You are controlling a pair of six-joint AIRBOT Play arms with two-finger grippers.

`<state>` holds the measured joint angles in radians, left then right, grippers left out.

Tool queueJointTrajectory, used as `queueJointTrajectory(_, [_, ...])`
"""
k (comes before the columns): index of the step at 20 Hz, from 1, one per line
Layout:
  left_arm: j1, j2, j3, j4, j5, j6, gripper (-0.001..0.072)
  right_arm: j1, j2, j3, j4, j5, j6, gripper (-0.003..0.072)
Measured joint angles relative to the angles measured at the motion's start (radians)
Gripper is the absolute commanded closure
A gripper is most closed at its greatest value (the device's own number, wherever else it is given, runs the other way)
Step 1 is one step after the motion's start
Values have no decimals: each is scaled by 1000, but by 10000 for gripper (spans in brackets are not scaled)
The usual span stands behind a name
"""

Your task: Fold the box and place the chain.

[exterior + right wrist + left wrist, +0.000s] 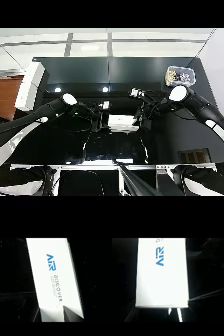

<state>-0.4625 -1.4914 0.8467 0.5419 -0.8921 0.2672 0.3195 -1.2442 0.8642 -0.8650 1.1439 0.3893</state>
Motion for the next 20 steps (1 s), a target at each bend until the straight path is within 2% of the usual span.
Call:
queueJointTrajectory(1, [0, 0, 0, 0, 0, 0, 309, 0, 0, -1, 0, 0, 0, 374])
queueJointTrajectory(3, [0, 0, 0, 0, 0, 0, 309, 0, 0, -8, 0, -1, 1, 299])
queueJointTrajectory(9, [-1, 0, 0, -1, -4, -1, 309, 0, 5, -24, -3, 1, 7, 318])
queueJointTrajectory(13, [-1, 0, 0, -2, 3, -4, 309, -30, 51, 4, -9, 41, 138, 320])
queueJointTrajectory(14, [-1, 0, 0, -2, 3, -5, 309, -46, 61, 8, -6, 62, 206, 412])
queueJointTrajectory(15, [-1, 0, 0, -2, 3, -4, 309, -60, 68, 8, 1, 83, 270, 650])
queueJointTrajectory(17, [-1, 0, 0, -2, 3, -4, 309, -79, 77, 5, 40, 121, 386, 670])
queueJointTrajectory(20, [-1, 0, 0, -2, 3, -4, 309, -93, 83, -37, 188, 122, 475, 670])
